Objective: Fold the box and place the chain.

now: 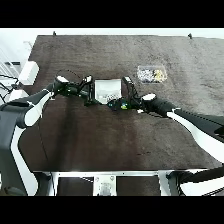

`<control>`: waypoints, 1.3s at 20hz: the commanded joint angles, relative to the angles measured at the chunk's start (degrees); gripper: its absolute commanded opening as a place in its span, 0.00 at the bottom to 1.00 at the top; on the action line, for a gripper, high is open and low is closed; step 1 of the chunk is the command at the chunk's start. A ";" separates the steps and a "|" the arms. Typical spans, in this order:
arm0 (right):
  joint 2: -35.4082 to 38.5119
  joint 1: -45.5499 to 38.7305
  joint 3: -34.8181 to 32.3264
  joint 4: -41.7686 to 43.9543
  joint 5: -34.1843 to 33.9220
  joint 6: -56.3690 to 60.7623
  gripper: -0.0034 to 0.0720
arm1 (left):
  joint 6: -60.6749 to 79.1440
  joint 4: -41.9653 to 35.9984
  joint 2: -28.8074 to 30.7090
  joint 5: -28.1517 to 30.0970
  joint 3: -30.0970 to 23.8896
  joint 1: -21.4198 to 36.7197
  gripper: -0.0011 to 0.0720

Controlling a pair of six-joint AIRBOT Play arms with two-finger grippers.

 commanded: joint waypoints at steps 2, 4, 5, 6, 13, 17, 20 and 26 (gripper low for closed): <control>-2.43 0.07 2.69 4.02 1.75 -0.15 0.74 | 0.17 0.17 0.00 -0.42 0.02 0.02 0.67; -2.49 0.28 3.19 5.14 2.19 -0.37 0.74 | 0.17 0.15 0.00 -0.44 0.02 0.00 0.67; -2.49 0.28 3.30 5.77 2.99 -0.37 0.74 | 0.17 0.17 0.00 -0.48 0.02 0.00 0.67; -2.49 0.28 3.32 6.64 3.52 -0.44 0.74 | 0.17 0.15 0.00 -0.48 0.02 0.00 0.67; -2.49 0.26 3.48 16.83 7.67 -6.95 0.73 | 0.17 0.17 0.00 -0.44 0.02 0.00 0.67; -2.47 0.17 4.50 19.26 10.43 -8.07 0.73 | 0.17 0.17 0.00 -0.42 0.02 0.00 0.67; -2.47 0.13 6.29 19.69 10.86 -8.07 0.73 | 0.17 0.17 0.00 -0.42 0.02 0.00 0.67; -2.43 -4.37 7.98 19.61 14.91 -8.11 0.73 | 0.17 0.17 0.00 -0.44 0.02 0.00 0.67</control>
